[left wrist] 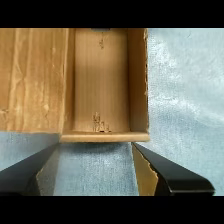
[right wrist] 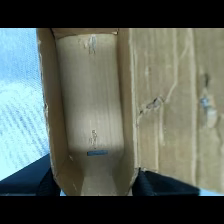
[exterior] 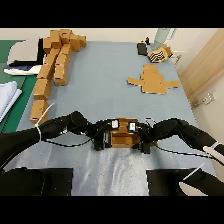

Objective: Fold the box.

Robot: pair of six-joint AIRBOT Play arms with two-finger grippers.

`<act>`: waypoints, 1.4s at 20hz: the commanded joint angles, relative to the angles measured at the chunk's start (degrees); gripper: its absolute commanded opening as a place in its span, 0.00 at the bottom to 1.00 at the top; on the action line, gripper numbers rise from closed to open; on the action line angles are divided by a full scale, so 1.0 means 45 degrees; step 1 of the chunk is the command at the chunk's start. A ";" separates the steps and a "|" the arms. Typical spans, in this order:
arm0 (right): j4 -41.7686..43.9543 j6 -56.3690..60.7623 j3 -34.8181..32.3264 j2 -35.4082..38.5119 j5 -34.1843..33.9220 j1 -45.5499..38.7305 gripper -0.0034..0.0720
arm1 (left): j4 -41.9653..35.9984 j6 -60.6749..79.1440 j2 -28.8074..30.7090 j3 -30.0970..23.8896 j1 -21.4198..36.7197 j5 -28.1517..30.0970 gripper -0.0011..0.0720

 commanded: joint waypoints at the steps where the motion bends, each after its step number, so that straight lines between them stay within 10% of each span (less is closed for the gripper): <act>1: 0.0000 0.0000 0.0005 0.0005 0.0005 0.0000 0.72 | -0.0253 -0.0015 0.0364 -0.0248 -0.0029 0.0461 0.95; 28: 0.0000 0.0000 0.0005 0.0005 0.0005 0.0000 0.72 | -0.0563 -0.0432 -0.0019 -0.0243 -0.0554 0.0476 0.95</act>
